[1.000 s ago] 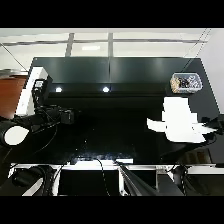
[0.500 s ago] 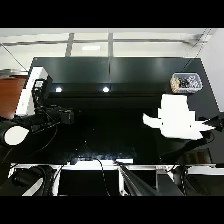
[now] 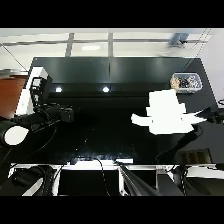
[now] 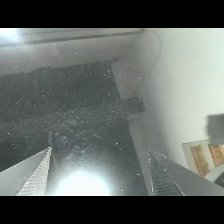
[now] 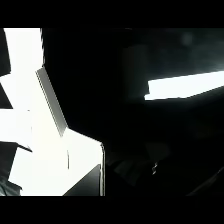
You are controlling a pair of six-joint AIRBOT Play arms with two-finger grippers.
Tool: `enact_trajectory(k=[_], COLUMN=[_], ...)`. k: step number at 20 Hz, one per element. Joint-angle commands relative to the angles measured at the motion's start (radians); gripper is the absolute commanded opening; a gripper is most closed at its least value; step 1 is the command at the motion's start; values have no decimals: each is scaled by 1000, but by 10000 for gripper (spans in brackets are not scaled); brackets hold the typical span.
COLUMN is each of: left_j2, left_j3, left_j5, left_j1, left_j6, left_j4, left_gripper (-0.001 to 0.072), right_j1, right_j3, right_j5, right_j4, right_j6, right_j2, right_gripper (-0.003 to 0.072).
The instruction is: Fold the box and place the chain.
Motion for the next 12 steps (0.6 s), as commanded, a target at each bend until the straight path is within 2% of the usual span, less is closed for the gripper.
enact_trajectory(k=[1,4,5,8,10,12], left_j2=[-1,-1,-3,-31,-65,-102], left_j3=[1,1,1,1,1,1], left_j5=[7,6,6,6,6,7], left_j1=[0,0,0,0,0,0], left_j6=[1,1,1,2,2,2], left_j4=[-18,-25,-54,-155,-186,-233], left_gripper=[720,720,720,720,720,720], right_j1=[97,185,213,324,425,533], right_j3=[-59,-117,-129,-155,-188,-248], right_j5=[4,7,-19,-118,-198,-335], right_j4=[51,107,168,307,310,311], right_j6=[-3,34,48,71,91,146], right_j2=[52,75,85,149,219,318], right_gripper=[27,26,26,26,26,26])
